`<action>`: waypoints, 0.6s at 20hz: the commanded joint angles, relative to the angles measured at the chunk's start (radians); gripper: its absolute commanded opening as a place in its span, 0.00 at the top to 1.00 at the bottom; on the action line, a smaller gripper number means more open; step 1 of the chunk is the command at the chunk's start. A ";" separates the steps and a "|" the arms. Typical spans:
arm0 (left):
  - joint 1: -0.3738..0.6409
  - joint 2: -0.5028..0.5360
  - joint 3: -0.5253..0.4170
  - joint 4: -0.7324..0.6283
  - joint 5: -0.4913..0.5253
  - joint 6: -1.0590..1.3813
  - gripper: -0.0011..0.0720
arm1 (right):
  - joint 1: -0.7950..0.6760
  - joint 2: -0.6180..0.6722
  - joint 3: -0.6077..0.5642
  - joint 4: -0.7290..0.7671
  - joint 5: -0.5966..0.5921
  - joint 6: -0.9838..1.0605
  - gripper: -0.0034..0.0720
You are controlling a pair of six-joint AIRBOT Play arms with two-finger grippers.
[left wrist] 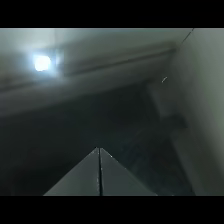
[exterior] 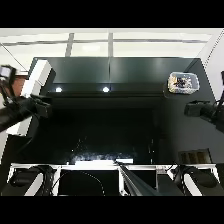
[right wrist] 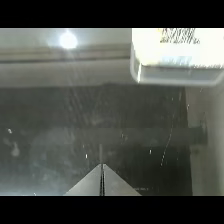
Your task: Fold the box and place the chain.
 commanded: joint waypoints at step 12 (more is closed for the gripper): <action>-0.063 0.026 -0.066 0.140 0.098 -0.144 0.95 | 0.006 0.018 -0.065 -0.015 0.033 0.026 0.92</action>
